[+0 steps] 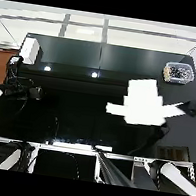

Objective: Fold the box and place the chain.

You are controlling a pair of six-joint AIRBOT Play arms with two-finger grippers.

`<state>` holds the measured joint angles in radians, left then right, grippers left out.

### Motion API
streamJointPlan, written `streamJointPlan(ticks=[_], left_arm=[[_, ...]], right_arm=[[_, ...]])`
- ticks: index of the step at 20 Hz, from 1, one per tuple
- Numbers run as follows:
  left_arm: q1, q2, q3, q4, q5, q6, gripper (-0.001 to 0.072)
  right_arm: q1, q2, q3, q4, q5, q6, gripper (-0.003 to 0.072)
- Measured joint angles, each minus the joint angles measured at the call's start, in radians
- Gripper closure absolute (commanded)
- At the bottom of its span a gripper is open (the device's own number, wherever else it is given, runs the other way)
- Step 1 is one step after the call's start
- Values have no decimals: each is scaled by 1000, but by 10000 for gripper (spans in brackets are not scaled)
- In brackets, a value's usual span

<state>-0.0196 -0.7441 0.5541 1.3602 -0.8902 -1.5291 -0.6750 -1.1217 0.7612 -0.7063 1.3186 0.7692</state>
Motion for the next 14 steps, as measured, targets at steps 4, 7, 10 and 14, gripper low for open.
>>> streamJointPlan(ticks=[4,7,10,14], left_arm=[[-6,-14,-2,-110,33,46,8],[-16,-64,-1,-274,41,114,7],[-30,-163,3,-576,20,319,7],[-70,-348,43,-793,16,520,7]], right_arm=[[187,170,-287,298,-177,-114,670],[369,230,-423,443,-309,-188,670],[544,252,-480,509,-451,-231,670],[694,261,-505,544,-557,-259,669]])
